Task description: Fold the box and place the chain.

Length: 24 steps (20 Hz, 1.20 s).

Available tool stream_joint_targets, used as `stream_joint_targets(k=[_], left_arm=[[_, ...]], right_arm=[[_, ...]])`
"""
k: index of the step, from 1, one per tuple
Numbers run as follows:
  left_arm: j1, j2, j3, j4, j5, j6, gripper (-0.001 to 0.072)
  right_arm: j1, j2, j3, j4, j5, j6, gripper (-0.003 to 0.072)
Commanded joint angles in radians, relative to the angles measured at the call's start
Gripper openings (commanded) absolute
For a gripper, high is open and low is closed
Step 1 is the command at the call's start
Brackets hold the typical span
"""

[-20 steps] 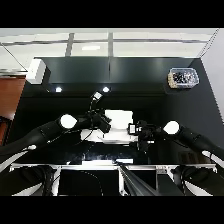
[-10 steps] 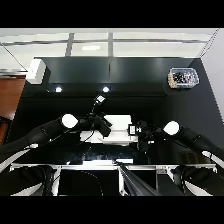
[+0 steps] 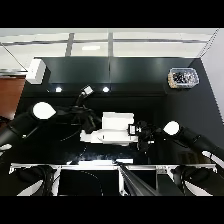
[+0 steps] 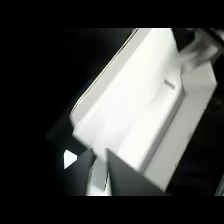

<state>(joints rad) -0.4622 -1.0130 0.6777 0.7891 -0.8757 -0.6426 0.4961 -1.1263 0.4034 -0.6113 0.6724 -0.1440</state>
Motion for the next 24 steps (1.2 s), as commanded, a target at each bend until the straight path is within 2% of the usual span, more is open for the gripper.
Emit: stream_joint_targets(k=[1, 2, 4, 7, 10, 14, 17, 19, 21, 24], left_arm=[[0.054, 0.04, -0.042, 0.047, -0.174, 0.132, 0.062], [0.039, 0.04, -0.07, 0.055, -0.133, 0.15, 0.0706], [0.011, 0.04, -0.113, 0.097, -0.051, 0.208, 0.0706], [-0.018, 0.039, -0.171, 0.115, 0.083, 0.451, 0.0702], [-0.062, 0.021, -0.18, 0.119, 0.076, 0.529, 0.0698], [-0.114, -0.014, -0.18, 0.108, 0.123, 0.538, 0.0699], [-0.122, -0.058, -0.179, 0.029, 0.134, 0.539, 0.0697], [-0.122, -0.062, -0.179, 0.005, 0.145, 0.538, 0.0673], [-0.122, -0.062, -0.179, 0.005, 0.14, 0.539, 0.0533], [-0.122, -0.062, -0.179, -0.013, 0.13, 0.539, 0.0362]], right_arm=[[0.0, 0.0, -0.001, 0.0, 0.0, 0.0, 0.0422], [0.0, 0.0, -0.001, 0.0, 0.0, 0.0, 0.0422], [0.0, 0.0, -0.001, 0.0, 0.0, 0.0, 0.0422], [0.0, 0.0, -0.001, 0.0, 0.0, 0.0, 0.0422], [0.0, 0.0, -0.001, 0.0, 0.0, 0.0, 0.0422], [0.0, 0.0, -0.001, 0.0, 0.0, 0.0, 0.0422], [0.0, 0.0, -0.001, 0.0, 0.0, 0.0, 0.0422], [0.0, 0.0, -0.001, 0.0, 0.0, 0.0, 0.0422], [0.0, 0.0, -0.001, 0.0, 0.0, 0.0, 0.0423], [0.0, 0.0, -0.001, 0.0, 0.0, 0.0, 0.0422]])
